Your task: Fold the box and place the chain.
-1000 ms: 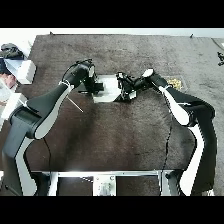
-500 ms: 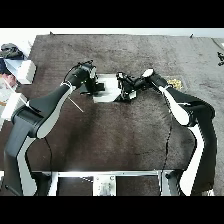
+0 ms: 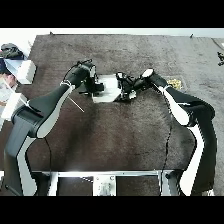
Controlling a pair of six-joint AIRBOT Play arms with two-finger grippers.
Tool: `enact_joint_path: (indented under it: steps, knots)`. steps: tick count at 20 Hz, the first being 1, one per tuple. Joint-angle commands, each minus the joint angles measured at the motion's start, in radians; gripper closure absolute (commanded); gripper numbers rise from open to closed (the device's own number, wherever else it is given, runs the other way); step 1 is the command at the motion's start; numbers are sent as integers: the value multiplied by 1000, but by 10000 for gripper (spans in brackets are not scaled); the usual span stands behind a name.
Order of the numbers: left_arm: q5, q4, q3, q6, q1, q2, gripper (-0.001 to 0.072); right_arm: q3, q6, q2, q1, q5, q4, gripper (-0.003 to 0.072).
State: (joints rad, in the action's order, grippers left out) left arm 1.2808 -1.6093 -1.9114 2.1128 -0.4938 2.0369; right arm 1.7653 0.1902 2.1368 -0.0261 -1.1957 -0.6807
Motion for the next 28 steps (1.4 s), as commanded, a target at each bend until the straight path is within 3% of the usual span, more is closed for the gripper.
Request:
enact_joint_path:
  steps: [1, 2, 4, 8, 12, 16, 18, 22, 24, 26, 28]
  knots:
    - [31, 28, -37, -119, 0, -1, 454, 1, 0, 0, 0, -1, 0, 148]
    - [55, 27, -57, -164, 0, -1, 446, 1, 0, 0, 0, -1, 0, 148]
    - [126, 26, -94, -219, 0, -1, 155, 1, 0, 0, 0, -1, 0, 148]
    - [183, 26, -137, -293, 0, -11, 151, 1, 0, 0, 0, -1, 0, 148]
    - [149, -3, -121, -369, 0, -97, 151, 1, 0, 0, 0, -1, 0, 148]
    - [-36, -4, 72, -422, 10, -249, 151, 1, 0, 0, 0, -1, 0, 148]
    - [-197, -11, 242, -447, 15, -352, 151, 1, 0, 0, 0, -1, 0, 148]
    - [-539, 133, 592, -638, 107, -563, 152, 1, 0, 0, 0, -1, 0, 148]
    - [-600, 338, 692, -825, 191, -613, 152, 1, 0, 0, 0, -1, 0, 148]
    - [-599, 507, 718, -948, 259, -609, 152, 1, 0, 0, 0, -2, 0, 148]
    - [-595, 517, 719, -962, 284, -609, 152, 1, 0, 0, 0, -1, 0, 148]
